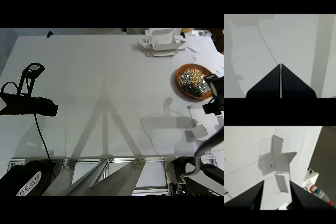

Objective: Fold the box and place the chain.

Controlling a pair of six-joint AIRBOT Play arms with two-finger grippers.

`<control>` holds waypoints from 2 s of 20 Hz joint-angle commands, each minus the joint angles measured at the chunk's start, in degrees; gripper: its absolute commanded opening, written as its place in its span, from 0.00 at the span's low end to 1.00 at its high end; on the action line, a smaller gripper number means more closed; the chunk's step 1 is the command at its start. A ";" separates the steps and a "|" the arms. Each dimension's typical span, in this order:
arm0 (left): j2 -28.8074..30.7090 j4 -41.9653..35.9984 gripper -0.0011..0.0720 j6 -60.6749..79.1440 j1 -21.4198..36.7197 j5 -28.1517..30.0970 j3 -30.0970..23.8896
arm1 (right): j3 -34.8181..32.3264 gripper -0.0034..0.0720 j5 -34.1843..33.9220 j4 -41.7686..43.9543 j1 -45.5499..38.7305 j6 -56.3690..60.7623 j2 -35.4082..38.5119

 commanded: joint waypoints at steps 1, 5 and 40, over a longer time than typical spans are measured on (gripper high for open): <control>0.04 0.00 0.03 0.02 0.04 0.00 -0.02 | 0.20 0.80 -3.23 -2.16 -9.46 -2.91 -1.95; 0.04 0.00 0.03 0.02 0.04 0.02 -0.02 | 0.20 0.83 -6.29 2.14 -16.85 -8.55 -5.55; -0.02 -2.49 0.03 -1.07 0.02 3.43 -0.02 | -7.02 0.07 -23.93 60.67 27.76 -11.61 1.95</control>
